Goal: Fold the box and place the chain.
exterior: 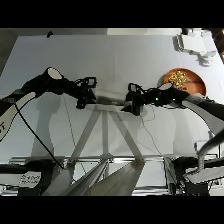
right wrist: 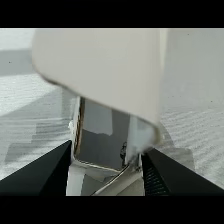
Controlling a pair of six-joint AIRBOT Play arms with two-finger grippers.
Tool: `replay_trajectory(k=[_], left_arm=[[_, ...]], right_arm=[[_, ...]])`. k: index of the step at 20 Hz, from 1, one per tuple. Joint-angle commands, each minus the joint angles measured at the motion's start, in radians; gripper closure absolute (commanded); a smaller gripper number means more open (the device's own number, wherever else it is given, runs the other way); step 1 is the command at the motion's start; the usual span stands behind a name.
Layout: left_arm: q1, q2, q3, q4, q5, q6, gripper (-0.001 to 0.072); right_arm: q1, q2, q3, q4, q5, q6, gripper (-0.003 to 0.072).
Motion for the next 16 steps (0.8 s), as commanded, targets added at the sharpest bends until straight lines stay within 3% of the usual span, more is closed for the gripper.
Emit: replay_trajectory(k=[1,13,16], left_arm=[[-0.002,-0.001,0.0,-0.022,-0.002,0.0,0.0615],[-0.002,-0.001,-0.035,-0.096,0.006,0.001,0.062],[-0.002,-0.001,-0.039,-0.097,0.013,0.0,0.0684]], right_arm=[[0.0,0.0,0.001,0.0,0.0,0.0,0.0323],[0.0,0.0,0.001,0.0,0.0,0.0,0.0323],[0.0,0.0,0.001,0.0,0.0,0.0,0.0323]])
